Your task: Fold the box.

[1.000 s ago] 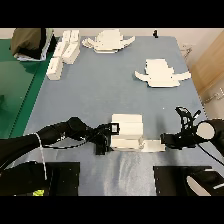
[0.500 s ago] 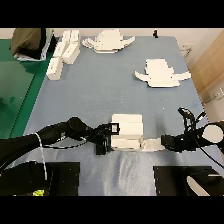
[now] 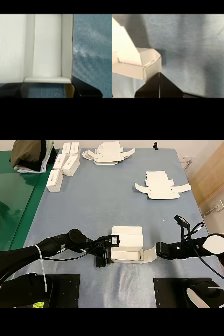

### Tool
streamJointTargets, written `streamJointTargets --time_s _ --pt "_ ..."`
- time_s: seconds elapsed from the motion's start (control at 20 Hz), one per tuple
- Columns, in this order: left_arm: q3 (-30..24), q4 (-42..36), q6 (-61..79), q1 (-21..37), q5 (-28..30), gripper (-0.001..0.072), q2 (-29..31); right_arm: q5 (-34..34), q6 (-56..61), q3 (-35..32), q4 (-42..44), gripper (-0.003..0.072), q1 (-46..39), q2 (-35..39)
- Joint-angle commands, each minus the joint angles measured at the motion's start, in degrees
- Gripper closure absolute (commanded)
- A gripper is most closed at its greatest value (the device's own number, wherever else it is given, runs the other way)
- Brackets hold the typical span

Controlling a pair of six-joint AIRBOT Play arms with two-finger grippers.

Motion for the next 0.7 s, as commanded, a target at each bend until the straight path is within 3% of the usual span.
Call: streamJointTargets --time_s 0.0,0.2,0.25,0.4,0.65 --pt "0.0 0.0 0.0 0.0 0.0 0.0197 0.0 -3.6 -2.8 -0.2 4.6 0.0685 0.0 -0.1" --pt "0.0 0.0 0.0 0.0 0.0 0.0198 0.0 -6.4 -3.4 -1.6 2.1 0.0682 0.0 -4.4" --pt "0.0 0.0 0.0 0.0 0.0 0.0197 0.0 -6.8 -3.9 -1.6 0.5 0.0631 0.0 -6.5" --pt "0.0 0.0 0.0 0.0 0.0 0.0198 0.0 -8.0 -4.0 -1.6 -3.0 0.0625 0.0 -12.8" --pt "0.0 0.0 0.0 0.0 0.0 0.0197 0.0 -8.3 -13.9 -0.1 12.3 0.0626 0.0 -15.2"
